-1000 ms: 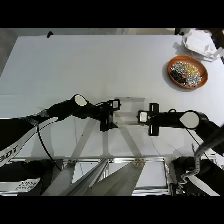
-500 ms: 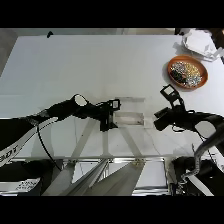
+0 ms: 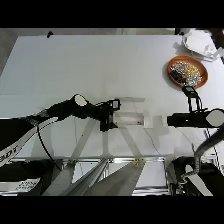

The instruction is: Fold the box and place the chain.

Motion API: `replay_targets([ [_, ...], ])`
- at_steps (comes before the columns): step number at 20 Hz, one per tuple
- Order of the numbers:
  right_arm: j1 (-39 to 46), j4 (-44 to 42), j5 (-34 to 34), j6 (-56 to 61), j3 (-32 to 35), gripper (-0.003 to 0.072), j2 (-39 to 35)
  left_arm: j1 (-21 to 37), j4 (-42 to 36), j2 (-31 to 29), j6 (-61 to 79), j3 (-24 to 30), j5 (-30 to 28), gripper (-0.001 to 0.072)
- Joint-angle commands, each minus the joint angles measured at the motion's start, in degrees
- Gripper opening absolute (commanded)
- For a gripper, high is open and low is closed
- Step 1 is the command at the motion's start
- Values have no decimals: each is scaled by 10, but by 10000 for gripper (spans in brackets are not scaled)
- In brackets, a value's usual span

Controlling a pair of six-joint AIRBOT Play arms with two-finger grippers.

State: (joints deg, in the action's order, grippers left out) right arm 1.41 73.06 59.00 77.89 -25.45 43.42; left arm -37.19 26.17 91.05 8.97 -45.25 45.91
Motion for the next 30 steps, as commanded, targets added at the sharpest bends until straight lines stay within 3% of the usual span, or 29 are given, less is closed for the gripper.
replay_targets([
  [1,11,-86,0,-57,-1,17,67,0,0,0,0,0,0,410],
  [10,11,-199,-7,-150,0,16,190,0,0,0,0,0,0,410],
  [18,11,-273,6,-203,-1,22,192,0,0,0,0,0,0,410],
  [21,11,-290,10,-209,-1,139,167,0,0,0,0,0,0,410],
  [24,11,-303,22,-214,-1,140,135,0,0,0,0,0,0,410],
  [26,11,-321,36,-219,-1,240,125,0,0,0,0,0,0,410],
  [30,11,-378,49,-247,-1,281,124,0,0,0,0,0,0,410],
])
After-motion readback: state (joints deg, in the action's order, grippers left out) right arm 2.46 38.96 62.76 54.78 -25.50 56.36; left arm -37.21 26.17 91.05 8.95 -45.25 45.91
